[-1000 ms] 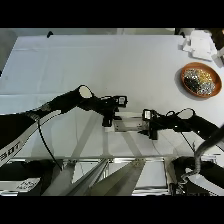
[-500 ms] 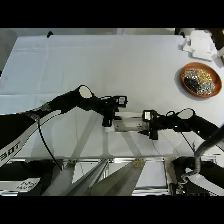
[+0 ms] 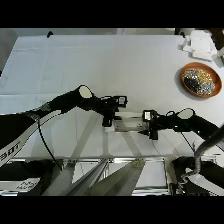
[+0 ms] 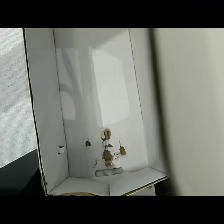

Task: Fold the box and place the chain.

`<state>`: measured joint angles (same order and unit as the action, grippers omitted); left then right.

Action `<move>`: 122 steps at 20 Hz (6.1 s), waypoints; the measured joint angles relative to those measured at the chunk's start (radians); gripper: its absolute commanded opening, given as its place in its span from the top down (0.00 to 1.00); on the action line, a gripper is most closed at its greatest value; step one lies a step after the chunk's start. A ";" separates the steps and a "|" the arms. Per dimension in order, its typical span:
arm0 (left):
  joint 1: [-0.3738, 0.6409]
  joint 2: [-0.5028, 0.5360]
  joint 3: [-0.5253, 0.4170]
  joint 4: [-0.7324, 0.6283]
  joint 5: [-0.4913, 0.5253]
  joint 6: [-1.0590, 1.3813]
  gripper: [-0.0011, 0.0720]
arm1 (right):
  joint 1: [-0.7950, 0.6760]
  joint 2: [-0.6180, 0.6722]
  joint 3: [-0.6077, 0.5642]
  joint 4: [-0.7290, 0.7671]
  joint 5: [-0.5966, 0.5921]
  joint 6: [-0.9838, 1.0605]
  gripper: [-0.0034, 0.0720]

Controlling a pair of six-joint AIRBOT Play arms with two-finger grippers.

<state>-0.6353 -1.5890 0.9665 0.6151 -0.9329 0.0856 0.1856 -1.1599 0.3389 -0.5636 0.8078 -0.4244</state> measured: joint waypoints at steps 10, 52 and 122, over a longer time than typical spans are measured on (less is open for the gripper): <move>0.002 0.004 0.000 0.003 -0.011 -0.055 0.16 | 0.002 0.000 0.000 -0.005 0.007 -0.008 0.41; -0.131 0.097 -0.002 0.025 0.360 -0.777 0.98 | 0.002 -0.001 0.000 -0.001 0.004 0.000 0.41; -0.108 0.356 -0.281 0.385 0.227 -0.451 0.60 | 0.001 0.000 0.000 -0.004 0.004 0.000 0.41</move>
<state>-0.7437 -1.2335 0.6853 0.9997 -0.7055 -0.3656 0.1867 -1.1603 0.3386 -0.5674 0.8116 -0.4240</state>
